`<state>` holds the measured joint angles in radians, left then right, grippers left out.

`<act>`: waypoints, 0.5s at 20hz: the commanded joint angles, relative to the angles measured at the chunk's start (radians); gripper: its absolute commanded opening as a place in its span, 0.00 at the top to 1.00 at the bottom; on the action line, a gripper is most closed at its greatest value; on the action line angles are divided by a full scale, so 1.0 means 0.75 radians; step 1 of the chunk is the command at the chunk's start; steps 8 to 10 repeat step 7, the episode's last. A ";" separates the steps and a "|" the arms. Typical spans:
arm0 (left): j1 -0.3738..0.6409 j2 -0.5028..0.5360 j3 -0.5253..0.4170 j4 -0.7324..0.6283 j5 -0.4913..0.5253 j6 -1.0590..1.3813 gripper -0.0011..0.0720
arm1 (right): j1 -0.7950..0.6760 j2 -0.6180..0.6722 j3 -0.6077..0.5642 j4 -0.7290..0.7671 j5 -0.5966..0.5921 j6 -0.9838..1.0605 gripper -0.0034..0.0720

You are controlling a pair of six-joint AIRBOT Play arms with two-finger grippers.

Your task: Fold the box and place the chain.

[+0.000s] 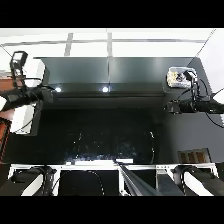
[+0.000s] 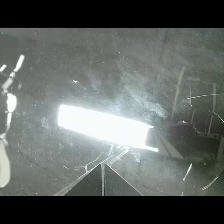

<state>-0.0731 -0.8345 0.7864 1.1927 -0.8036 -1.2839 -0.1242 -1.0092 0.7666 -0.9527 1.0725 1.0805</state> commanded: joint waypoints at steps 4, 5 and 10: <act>-0.072 0.016 -0.105 -0.002 0.079 -0.008 0.95 | 0.000 0.001 -0.001 0.000 0.000 0.000 0.93; -0.074 0.015 -0.105 -0.001 0.084 -0.008 0.95 | 0.000 0.001 -0.001 0.000 0.000 0.000 0.93; -0.074 0.015 -0.105 -0.001 0.084 -0.008 0.95 | 0.000 0.001 -0.001 0.000 0.000 0.000 0.93</act>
